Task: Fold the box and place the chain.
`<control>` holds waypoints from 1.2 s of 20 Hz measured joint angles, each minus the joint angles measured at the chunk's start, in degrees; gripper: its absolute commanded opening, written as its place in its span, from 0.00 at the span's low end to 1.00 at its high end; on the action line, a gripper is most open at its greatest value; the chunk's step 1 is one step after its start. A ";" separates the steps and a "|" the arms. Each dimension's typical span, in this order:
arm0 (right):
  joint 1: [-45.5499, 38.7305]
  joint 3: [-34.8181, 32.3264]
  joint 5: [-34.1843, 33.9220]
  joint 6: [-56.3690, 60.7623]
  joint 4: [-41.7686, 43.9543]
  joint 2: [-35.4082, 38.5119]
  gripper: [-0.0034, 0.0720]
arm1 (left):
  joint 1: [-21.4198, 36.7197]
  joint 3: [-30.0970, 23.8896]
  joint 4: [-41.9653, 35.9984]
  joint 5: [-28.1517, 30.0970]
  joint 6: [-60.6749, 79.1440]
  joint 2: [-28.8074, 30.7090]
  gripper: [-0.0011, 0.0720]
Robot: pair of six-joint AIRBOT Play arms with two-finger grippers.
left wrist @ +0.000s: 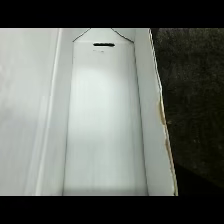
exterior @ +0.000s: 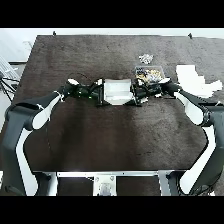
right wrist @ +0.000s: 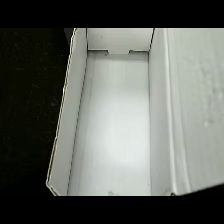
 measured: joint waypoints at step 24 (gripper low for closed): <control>0.00 0.02 -0.04 0.00 0.02 0.00 0.82 | 0.00 0.02 -0.22 0.13 -0.02 -0.28 0.58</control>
